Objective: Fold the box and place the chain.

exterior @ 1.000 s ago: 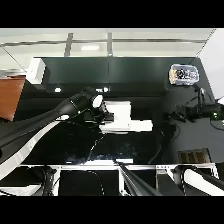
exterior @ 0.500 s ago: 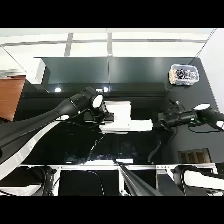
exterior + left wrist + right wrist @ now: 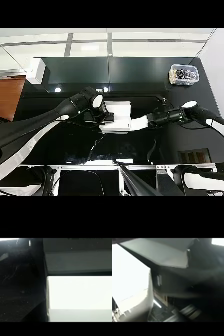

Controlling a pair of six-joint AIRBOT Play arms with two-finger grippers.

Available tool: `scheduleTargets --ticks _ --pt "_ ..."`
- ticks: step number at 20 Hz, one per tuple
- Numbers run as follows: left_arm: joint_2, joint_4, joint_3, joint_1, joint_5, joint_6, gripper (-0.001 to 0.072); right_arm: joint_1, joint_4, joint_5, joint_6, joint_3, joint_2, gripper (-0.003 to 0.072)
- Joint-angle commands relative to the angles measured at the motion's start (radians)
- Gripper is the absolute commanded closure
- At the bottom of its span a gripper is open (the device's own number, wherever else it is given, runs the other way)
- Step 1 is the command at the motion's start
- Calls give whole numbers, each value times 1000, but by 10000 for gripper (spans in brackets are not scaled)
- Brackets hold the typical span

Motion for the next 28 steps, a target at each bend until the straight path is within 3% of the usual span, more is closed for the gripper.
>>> scheduleTargets --ticks 1,9,11,12,15,17,20,22,28 --pt "0 0 1 0 -1 0 684 14 21 44 -6 45 -1 56" --pt "0 0 1 0 -1 0 684 26 141 130 0 62 0 67" --pt "0 0 1 0 -1 0 684 66 139 137 10 86 0 137" --pt "0 0 1 0 -1 0 684 90 134 136 10 102 0 137" --pt "0 0 1 0 0 0 684 145 50 110 90 156 0 138" --pt "0 0 1 0 -1 0 684 178 -38 104 165 195 0 265" --pt "0 0 1 0 1 0 684 216 -59 103 219 226 2 266" --pt "0 0 1 0 1 0 684 241 -87 98 253 252 2 326" --pt "0 0 1 0 1 0 684 300 -231 70 415 338 2 326"
